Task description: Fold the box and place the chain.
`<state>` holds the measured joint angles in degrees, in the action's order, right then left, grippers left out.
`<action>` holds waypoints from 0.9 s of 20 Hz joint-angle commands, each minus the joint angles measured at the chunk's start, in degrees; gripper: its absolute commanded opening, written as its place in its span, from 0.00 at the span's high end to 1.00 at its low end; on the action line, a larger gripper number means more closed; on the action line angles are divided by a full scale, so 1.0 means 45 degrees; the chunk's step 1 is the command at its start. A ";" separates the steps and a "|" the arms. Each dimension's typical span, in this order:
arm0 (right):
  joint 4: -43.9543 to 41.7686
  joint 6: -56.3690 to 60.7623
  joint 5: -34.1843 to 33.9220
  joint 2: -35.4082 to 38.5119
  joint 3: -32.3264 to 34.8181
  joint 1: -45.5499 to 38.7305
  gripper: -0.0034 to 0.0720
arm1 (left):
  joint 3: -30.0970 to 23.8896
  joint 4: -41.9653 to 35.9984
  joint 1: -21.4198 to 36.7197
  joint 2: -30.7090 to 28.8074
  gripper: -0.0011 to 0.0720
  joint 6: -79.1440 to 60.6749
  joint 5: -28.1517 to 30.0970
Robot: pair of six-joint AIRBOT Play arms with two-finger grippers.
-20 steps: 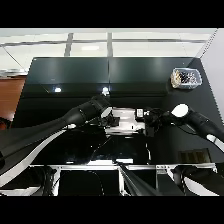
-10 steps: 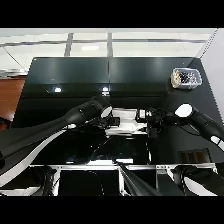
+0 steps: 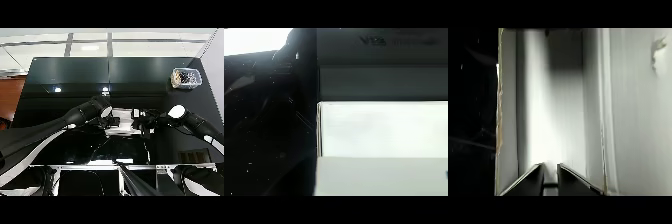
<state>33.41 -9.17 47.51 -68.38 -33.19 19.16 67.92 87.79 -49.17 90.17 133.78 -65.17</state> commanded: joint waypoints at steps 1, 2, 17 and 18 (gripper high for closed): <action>-0.2069 0.0384 -0.0204 -0.0403 0.0000 0.0092 0.32 | 0.0010 -0.0005 0.0010 -0.0005 0.95 -0.0005 0.0044; -0.1987 0.0957 -0.0219 -0.0452 0.0000 0.0083 0.42 | 0.0010 -0.0005 0.0010 -0.0005 0.95 -0.0005 0.0044; 0.3201 1.4246 0.4983 0.1112 -0.2089 -0.7067 0.93 | 0.0010 -0.0010 0.0010 -0.0005 0.95 -0.0005 0.0034; 0.2880 1.6048 0.3900 0.1107 -0.1530 -0.7956 0.93 | 0.0010 -0.0010 0.0010 -0.0005 0.95 -0.0005 0.0019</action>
